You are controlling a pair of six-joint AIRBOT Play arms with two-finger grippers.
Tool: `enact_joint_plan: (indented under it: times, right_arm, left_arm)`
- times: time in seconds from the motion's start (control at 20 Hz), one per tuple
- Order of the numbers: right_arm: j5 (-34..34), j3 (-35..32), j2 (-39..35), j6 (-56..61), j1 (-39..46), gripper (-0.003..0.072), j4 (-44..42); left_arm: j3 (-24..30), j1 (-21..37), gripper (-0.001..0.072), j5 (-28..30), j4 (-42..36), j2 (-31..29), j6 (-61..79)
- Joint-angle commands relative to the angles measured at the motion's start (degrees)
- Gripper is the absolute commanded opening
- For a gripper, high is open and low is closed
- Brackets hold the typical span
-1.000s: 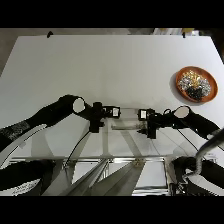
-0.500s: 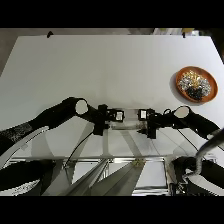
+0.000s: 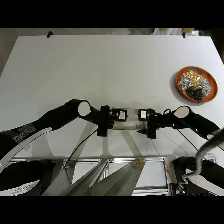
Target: Fold the box and place the chain.
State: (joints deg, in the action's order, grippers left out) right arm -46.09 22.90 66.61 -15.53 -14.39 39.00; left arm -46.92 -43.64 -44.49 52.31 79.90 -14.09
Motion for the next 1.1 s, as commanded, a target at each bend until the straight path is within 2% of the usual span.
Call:
enact_joint_plan:
  times: [0.0, 0.1, 0.15, 0.2, 0.35, 0.4, 0.45, 0.5, 0.55, 0.6, 0.65, 0.7, 0.9, 1.05]
  right_arm:
    - [0.0, 0.0, 0.0, 0.0, 0.0, 0.0395, 0.0]
    - [0.0, 0.0, 0.0, 0.0, 0.0, 0.0395, 0.0]
    - [0.0, 0.0, -0.1, 0.0, 0.0, 0.0395, 0.0]
    - [0.0, 0.0, 0.0, 0.0, 0.0, 0.0395, 0.0]
    - [0.0, 0.0, 0.0, 0.0, 0.0, 0.0395, 0.0]
    - [0.0, 0.0, 0.0, 0.0, 0.0, 0.0395, 0.0]
    - [0.0, 0.0, 0.0, 0.0, 0.0, 0.0395, 0.0]
    - [0.0, 0.0, 0.0, 0.0, 0.0, 0.0395, 0.0]
    - [0.0, 0.0, -0.1, 0.0, 0.0, 0.0395, 0.0]
    - [0.0, 0.0, 0.0, 0.0, 0.0, 0.0395, 0.0]
    - [0.0, 0.0, -0.1, 0.0, 0.0, 0.0395, 0.0]
    - [0.0, 0.0, 0.0, 0.0, 0.0, 0.0395, 0.0]
    - [0.0, 0.0, -0.1, 0.0, 0.0, 0.0395, 0.0]
    - [0.0, 0.0, 0.0, 0.0, 0.0, 0.0395, 0.0]
  left_arm:
    - [0.0, -1.1, 0.0148, 1.9, -1.0, 0.1, -4.7]
    - [0.0, -1.5, 0.0153, 1.9, -1.4, 0.6, -5.7]
    - [0.0, -1.8, 0.018, 1.7, -1.5, 1.0, -5.7]
    - [0.0, -2.2, 0.0261, 1.6, -1.6, 1.4, -6.1]
    - [0.0, -2.6, 0.03, 1.4, -1.1, 1.8, -9.4]
    - [0.0, -2.6, 0.0345, 1.3, -0.9, 1.7, -11.0]
    - [0.0, -2.6, 0.0343, 1.1, -0.6, 1.6, -12.7]
    - [0.0, -2.5, 0.0335, 0.5, -0.1, 1.4, -14.5]
    - [0.0, -2.5, 0.0252, -0.3, 0.7, 1.0, -16.1]
    - [0.0, -2.4, 0.0117, -1.9, 2.1, 0.1, -17.6]
    - [0.0, -2.3, 0.0052, -3.8, 3.6, -1.1, -18.5]
    - [0.0, -2.0, 0.0022, -6.4, 4.7, -2.7, -20.0]
    - [0.0, 0.3, 0.0002, -13.2, 8.1, -11.0, -33.1]
    - [0.0, 3.2, 0.0002, -16.4, 11.8, -17.2, -53.2]
